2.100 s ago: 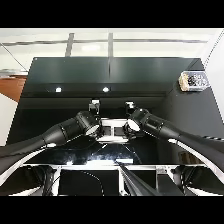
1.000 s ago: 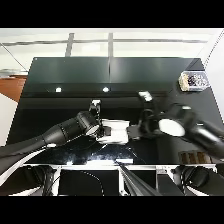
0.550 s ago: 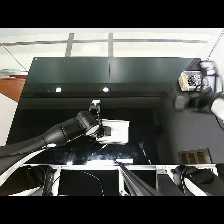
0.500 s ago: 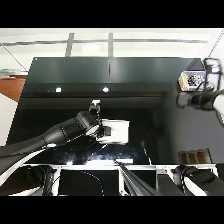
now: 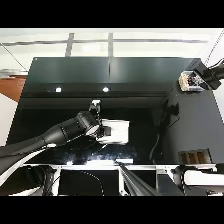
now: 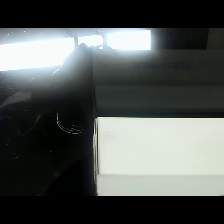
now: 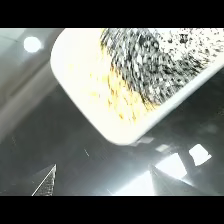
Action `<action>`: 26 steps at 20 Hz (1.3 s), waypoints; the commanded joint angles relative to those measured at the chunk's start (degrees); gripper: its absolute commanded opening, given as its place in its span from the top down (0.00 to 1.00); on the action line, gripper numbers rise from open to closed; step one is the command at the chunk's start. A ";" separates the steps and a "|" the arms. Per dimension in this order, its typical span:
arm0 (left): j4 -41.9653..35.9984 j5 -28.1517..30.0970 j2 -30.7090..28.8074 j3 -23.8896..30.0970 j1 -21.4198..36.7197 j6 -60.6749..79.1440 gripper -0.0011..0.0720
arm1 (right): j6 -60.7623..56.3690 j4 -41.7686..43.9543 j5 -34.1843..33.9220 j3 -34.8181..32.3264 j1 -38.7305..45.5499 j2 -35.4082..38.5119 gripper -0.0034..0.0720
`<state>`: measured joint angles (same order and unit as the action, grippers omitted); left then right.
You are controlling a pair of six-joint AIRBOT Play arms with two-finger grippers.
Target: Fold the box and place the chain.
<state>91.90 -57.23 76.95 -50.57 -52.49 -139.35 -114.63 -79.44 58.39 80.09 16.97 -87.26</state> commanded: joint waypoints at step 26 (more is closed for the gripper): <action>0.02 0.00 0.02 -0.02 0.04 0.02 0.95 | -4.20 10.34 -1.73 14.25 2.21 -21.11 0.90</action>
